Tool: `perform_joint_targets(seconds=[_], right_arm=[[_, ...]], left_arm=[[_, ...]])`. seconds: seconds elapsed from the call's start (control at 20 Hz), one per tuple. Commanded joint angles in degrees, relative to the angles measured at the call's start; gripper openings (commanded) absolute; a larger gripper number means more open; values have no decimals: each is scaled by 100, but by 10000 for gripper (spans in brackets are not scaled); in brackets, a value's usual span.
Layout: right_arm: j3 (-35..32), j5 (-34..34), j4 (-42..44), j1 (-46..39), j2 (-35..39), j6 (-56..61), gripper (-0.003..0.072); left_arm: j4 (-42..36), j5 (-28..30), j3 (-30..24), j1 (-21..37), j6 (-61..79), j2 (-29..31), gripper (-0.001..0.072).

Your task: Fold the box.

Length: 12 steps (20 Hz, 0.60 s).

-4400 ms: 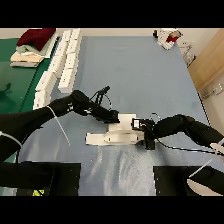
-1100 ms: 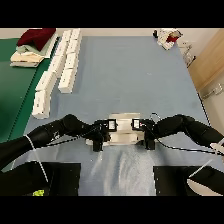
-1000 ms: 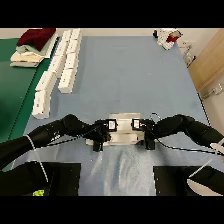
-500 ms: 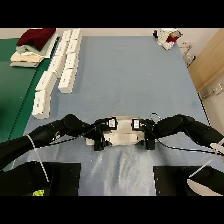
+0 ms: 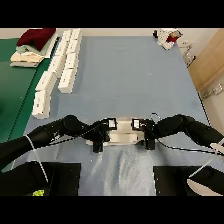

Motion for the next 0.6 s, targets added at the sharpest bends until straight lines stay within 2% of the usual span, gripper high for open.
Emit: perform_joint_targets(seconds=[0.0,0.2,0.3,0.4,0.55], right_arm=[[2,2,2,2,2,-4,428],[2,2,2,2,2,-4,428],[2,2,2,0,4,-4,429],[2,2,2,0,2,-4,428],[2,2,2,0,4,-4,428]], left_arm=[[1156,-26,4,9,-1779,313,16],[2376,-234,4,28,-4009,1259,16],[2997,-509,4,258,-5427,1659,16],[3427,-984,4,793,-6553,1891,16],[3440,-1843,11,1974,-7267,1923,16]])
